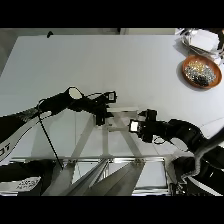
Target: Fold the box and place the chain.
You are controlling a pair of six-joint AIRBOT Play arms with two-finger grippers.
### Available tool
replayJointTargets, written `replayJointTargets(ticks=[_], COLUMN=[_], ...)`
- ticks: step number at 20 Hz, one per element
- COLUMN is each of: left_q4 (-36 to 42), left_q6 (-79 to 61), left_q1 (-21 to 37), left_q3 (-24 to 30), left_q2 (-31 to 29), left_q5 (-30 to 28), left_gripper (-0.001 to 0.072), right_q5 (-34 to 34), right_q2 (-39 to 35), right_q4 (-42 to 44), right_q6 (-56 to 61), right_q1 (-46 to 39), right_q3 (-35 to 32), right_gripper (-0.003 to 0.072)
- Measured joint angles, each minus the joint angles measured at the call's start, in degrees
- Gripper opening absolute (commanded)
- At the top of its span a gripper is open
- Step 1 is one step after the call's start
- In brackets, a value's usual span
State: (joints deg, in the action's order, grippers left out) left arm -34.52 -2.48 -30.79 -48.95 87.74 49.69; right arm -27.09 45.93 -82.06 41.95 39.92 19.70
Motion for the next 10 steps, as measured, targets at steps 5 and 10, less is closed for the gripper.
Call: replayJointTargets(ticks=[5,10], left_q4=[0.0,0.02], left_q6=[0.0,0.0], left_q1=[0.0,0.0], left_q3=[0.0,0.0], left_q2=[0.0,0.0], left_q5=[0.0,0.0], left_gripper=[0.0014,0.0014], right_q5=[-0.83,-1.77], right_q2=[0.02,0.02], right_q4=[6.4,13.62], right_q6=[-1.55,-9.79], right_q1=[-3.45,-7.32], right_q3=[0.87,1.36], right_gripper=[0.0663,0.0663])
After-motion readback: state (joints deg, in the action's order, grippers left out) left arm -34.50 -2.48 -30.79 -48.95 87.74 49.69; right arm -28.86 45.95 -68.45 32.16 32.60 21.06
